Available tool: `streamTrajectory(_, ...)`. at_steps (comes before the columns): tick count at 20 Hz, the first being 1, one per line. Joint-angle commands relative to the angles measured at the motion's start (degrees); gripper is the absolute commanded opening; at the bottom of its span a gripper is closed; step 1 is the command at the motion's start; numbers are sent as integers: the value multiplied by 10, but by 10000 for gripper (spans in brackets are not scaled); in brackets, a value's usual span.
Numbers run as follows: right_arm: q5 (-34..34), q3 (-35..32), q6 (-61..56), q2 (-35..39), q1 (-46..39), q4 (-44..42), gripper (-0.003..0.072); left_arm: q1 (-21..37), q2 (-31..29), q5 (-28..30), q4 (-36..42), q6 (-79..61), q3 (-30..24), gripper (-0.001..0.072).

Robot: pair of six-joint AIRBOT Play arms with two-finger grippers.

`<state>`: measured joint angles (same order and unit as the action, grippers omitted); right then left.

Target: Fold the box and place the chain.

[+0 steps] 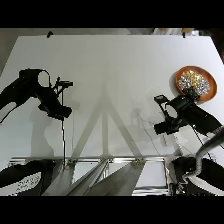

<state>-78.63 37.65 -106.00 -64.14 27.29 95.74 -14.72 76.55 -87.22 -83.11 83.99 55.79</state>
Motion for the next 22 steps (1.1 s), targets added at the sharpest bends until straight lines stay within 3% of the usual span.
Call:
streamTrajectory(1,0,0,0,0,0,0,11,0,0,0,0,0,0,10)
streamTrajectory(13,4,0,0,0,0,7,11,0,0,0,0,0,0,10)
streamTrajectory(18,71,0,0,0,0,47,11,0,0,0,0,0,0,10)
streamTrajectory(22,95,1,90,0,0,89,11,0,0,0,0,0,0,10)
